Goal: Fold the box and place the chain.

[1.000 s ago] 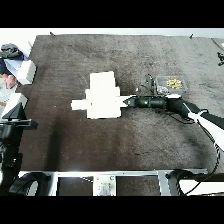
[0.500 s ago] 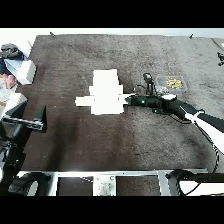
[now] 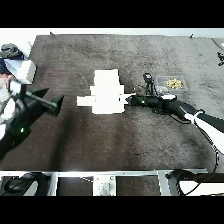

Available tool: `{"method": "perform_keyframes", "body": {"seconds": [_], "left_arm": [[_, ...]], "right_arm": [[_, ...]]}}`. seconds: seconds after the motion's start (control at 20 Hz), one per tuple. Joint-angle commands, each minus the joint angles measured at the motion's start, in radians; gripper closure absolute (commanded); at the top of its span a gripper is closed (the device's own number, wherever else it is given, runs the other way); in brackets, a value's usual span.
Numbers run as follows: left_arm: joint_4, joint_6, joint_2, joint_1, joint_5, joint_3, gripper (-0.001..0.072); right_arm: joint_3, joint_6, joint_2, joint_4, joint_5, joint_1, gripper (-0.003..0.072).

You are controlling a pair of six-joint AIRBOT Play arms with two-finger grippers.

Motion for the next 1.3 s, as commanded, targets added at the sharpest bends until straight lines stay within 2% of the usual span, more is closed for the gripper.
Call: {"method": "perform_keyframes", "body": {"seconds": [0.0,0.1,0.15,0.35,0.55,0.7,0.9,1.1,1.25], "left_arm": [[-0.001,-0.041,-0.293,0.000,-0.142,0.215,0.0040],[0.021,-0.094,-0.452,0.000,-0.220,0.348,0.0042],[0.060,-0.140,-0.528,0.000,-0.268,0.418,0.0083],[0.267,-0.388,-0.827,0.000,-0.490,0.754,0.0079],[0.446,-0.605,-1.067,-0.001,-0.700,1.094,0.0078],[0.504,-0.713,-1.206,-0.002,-0.814,1.294,0.0079],[0.486,-0.743,-1.331,-0.002,-0.886,1.420,0.0078],[0.464,-0.753,-1.389,-0.002,-0.908,1.435,0.0078],[0.396,-0.740,-1.425,-0.006,-0.970,1.435,0.0078]], "right_arm": [[0.000,0.001,-0.001,0.000,0.001,0.001,0.0719],[0.000,0.001,-0.002,0.000,0.000,0.001,0.0719],[0.000,0.000,-0.003,0.000,-0.001,0.001,0.0719],[0.000,-0.003,-0.012,-0.001,0.000,0.001,0.0719],[0.000,-0.010,-0.012,0.000,-0.001,0.001,0.0719],[0.000,-0.029,-0.012,0.000,-0.005,0.001,0.0719],[0.000,-0.033,-0.012,0.000,-0.007,0.001,0.0719],[0.000,-0.037,-0.012,0.000,-0.008,0.001,0.0719],[0.000,-0.037,-0.012,0.000,-0.008,0.001,0.0719]]}}
